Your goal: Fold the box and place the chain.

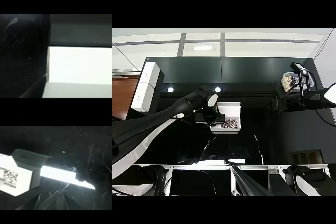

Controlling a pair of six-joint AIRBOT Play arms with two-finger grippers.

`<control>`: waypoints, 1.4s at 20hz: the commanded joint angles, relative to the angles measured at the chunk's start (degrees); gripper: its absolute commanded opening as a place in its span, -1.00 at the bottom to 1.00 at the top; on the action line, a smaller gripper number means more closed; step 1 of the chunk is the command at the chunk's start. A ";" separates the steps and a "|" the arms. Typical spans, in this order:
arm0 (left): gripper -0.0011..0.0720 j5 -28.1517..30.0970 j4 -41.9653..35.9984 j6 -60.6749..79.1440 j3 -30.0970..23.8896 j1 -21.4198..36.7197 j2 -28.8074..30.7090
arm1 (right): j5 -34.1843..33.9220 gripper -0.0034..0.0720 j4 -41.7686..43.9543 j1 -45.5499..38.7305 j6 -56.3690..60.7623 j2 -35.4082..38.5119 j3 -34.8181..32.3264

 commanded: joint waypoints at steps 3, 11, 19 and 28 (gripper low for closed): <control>-0.89 0.42 0.61 -0.09 0.00 -0.02 1.01 | -1.18 -0.02 -0.85 -0.39 -0.04 0.46 -1.66; 0.31 -1.92 8.76 7.85 -0.15 -0.20 9.99 | -3.63 -0.02 -0.35 -0.37 0.46 0.46 -5.05; 0.31 20.72 -2.54 19.58 -27.23 18.12 40.41 | -4.31 -0.02 -0.37 -0.39 1.88 0.46 -5.07; 1.00 16.98 -49.40 119.95 -41.86 30.69 35.21 | -6.60 -0.02 -0.42 -0.37 5.77 0.44 -5.07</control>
